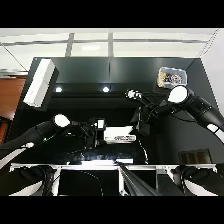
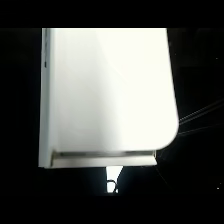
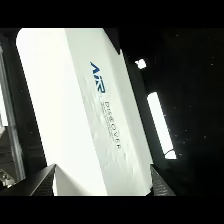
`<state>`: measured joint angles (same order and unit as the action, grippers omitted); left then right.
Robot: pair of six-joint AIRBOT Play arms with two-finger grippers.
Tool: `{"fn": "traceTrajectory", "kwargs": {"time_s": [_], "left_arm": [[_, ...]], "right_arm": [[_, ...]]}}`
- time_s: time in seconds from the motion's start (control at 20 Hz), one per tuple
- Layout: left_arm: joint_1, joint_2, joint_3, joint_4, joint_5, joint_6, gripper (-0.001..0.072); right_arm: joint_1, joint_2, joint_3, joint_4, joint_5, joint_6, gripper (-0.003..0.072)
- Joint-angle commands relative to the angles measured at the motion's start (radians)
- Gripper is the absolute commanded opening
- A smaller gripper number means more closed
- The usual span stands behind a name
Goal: Fold the box and place the chain.
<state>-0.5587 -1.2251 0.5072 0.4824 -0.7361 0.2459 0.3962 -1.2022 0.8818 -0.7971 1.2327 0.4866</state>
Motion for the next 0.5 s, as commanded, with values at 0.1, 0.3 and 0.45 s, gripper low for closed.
{"fn": "traceTrajectory", "kwargs": {"time_s": [0.1,0.3,0.45], "left_arm": [[0.0,-0.001,0.0,0.0,0.0,0.0,0.0396],[0.0,-0.001,0.0,0.0,0.0,0.0,0.0396],[0.0,-0.001,0.0,0.0,0.0,0.0,0.0396]], "right_arm": [[0.004,0.001,0.001,0.044,-0.006,0.007,0.0641],[0.008,0.001,0.001,0.023,0.007,0.025,0.04],[0.024,0.001,0.0,-0.072,0.024,0.145,0.0363]]}}
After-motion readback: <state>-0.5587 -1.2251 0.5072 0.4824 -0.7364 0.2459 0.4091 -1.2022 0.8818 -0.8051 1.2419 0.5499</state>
